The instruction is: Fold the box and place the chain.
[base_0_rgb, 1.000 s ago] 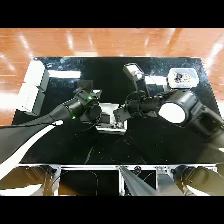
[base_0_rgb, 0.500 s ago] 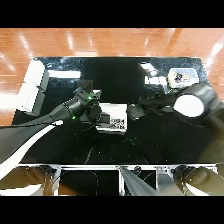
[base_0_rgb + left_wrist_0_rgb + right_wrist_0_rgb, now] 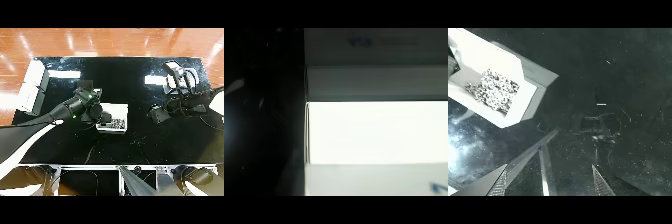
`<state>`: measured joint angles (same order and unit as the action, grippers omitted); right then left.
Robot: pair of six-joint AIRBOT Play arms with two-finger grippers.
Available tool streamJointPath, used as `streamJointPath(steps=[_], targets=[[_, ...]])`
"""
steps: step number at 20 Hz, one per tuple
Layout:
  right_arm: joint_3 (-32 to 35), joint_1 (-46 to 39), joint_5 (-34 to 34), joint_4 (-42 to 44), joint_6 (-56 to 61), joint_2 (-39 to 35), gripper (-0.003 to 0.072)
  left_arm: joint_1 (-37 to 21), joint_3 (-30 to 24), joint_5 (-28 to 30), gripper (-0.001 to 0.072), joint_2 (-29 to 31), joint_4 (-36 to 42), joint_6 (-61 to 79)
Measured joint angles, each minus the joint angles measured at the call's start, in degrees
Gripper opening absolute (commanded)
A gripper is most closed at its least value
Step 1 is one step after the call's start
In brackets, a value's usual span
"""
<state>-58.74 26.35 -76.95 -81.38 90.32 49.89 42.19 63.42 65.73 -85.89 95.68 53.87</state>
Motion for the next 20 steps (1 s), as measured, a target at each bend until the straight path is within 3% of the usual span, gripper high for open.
streamJointPath(steps=[5,9,12,13,14,17,20], targets=[[4.11,-0.44,-0.20,-0.85,-0.59,-0.31,0.0622,-0.07,5.55,5.20,0.0548,1.14,0.61,5.40],[7.52,-0.50,1.40,-1.22,-0.28,-0.28,0.0623,-0.96,8.24,17.97,0.0548,3.41,-1.42,15.82],[8.35,-0.50,4.81,-0.55,0.61,-0.28,0.0625,-2.58,7.85,22.77,0.0548,9.42,-3.32,21.33],[8.35,-0.52,6.40,0.00,0.83,-0.02,0.0695,-3.78,6.91,23.30,0.0548,12.41,-3.80,22.71],[7.91,-0.57,7.93,0.46,1.01,0.59,0.0720,-5.42,5.60,23.43,0.0548,15.61,-4.33,23.85],[3.58,-0.68,11.39,2.54,0.52,5.66,0.0720,-13.25,-1.16,22.03,0.0548,27.02,-2.82,27.23],[-6.08,-1.38,14.47,3.85,-0.70,16.11,0.0720,-22.16,-9.92,17.86,0.0548,37.73,2.93,30.36]])
